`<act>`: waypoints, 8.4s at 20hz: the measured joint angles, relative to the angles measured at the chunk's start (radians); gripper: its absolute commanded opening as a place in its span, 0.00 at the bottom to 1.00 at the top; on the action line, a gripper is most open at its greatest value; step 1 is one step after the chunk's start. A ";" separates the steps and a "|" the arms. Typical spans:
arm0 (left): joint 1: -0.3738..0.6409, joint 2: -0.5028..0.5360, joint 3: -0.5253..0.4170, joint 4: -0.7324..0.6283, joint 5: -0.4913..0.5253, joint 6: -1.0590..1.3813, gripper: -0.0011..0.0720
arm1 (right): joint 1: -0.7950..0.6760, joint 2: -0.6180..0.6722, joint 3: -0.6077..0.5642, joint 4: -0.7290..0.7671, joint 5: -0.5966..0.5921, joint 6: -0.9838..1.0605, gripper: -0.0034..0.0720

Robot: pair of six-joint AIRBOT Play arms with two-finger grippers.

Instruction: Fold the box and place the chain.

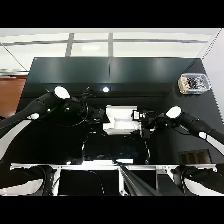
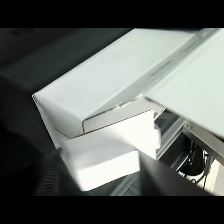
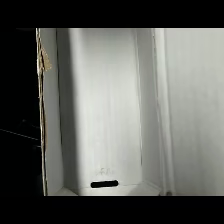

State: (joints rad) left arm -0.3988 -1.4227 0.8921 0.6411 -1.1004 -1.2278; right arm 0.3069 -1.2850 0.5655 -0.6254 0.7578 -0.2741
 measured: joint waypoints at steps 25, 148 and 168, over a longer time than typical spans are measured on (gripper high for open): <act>-0.143 0.000 0.084 0.230 0.117 -0.319 0.67 | 0.000 0.000 0.000 0.001 -0.002 -0.001 0.50; -0.454 -0.228 0.396 0.891 -0.111 -1.098 0.06 | -0.184 0.209 0.108 -0.272 0.241 1.069 0.06; -0.454 -0.228 0.396 0.892 -0.113 -1.099 0.06 | -0.359 0.066 -0.050 0.053 0.346 1.264 0.34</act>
State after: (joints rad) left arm -0.8528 -1.6505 1.2877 1.5326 -1.2129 -2.3264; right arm -0.0521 -1.2190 0.5156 -0.5728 1.1038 0.9897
